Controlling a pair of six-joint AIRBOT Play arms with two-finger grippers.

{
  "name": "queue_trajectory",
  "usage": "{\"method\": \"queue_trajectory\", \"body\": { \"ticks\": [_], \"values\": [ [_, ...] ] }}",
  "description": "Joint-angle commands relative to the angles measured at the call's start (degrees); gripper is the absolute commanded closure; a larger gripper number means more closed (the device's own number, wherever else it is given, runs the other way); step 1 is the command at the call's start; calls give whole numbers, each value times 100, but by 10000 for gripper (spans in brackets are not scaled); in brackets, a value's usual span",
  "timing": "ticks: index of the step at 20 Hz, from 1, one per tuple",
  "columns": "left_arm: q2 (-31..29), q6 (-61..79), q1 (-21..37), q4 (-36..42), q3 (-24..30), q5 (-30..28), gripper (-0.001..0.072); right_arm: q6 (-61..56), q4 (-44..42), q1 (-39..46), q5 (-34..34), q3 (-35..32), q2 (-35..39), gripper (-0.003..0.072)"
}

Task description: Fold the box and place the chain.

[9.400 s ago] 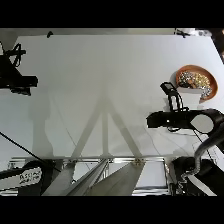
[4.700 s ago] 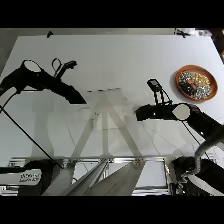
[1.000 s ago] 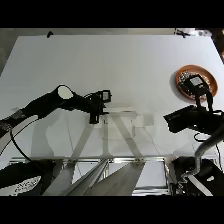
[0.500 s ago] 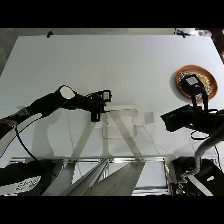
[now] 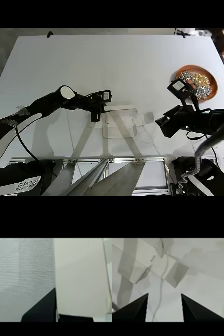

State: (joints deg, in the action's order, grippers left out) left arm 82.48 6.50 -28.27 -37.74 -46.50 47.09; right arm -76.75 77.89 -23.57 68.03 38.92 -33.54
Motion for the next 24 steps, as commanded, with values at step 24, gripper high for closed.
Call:
{"method": "queue_trajectory", "body": {
  "ticks": [24],
  "values": [
    [-114, 1108, -4, 380, -4, 33, 622, 332, -94, 0, -470, -2, -662, 226]
  ]
}}
